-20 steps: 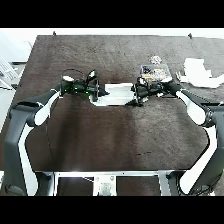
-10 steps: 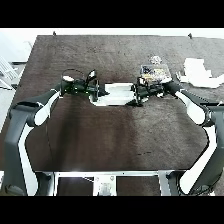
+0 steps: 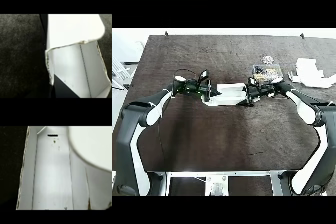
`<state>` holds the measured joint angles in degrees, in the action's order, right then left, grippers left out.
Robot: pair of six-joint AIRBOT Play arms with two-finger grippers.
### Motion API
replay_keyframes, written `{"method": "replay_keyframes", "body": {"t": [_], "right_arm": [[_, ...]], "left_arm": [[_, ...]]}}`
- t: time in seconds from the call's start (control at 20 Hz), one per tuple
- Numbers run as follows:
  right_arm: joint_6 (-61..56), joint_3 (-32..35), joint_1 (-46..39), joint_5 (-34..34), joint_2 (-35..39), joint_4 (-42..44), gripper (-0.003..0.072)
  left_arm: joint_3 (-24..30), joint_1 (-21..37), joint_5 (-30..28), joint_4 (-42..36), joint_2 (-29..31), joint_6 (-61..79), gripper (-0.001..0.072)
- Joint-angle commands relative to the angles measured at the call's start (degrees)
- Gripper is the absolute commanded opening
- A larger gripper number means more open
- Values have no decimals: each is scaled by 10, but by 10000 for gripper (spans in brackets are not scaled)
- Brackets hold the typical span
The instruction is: Fold the box and place the chain.
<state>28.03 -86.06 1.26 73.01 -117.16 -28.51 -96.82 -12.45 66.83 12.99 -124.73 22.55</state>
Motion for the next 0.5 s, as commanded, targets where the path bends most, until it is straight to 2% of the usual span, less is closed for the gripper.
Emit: {"method": "replay_keyframes", "body": {"t": [0.0, 0.3, 0.35, 0.45], "right_arm": [[1, -2, 1, 1, -2, 0, 663], [1, -2, 1, 0, -3, 0, 641], [1, -2, 1, 0, -3, 0, 614], [1, -2, 1, 0, -3, 0, 421]], "left_arm": [[0, 0, -1, 0, 0, 0, 21], [0, 0, -2, 0, 0, 0, 21], [0, 0, -2, 0, 0, 0, 22], [0, 0, -2, 0, 0, 0, 21]]}}
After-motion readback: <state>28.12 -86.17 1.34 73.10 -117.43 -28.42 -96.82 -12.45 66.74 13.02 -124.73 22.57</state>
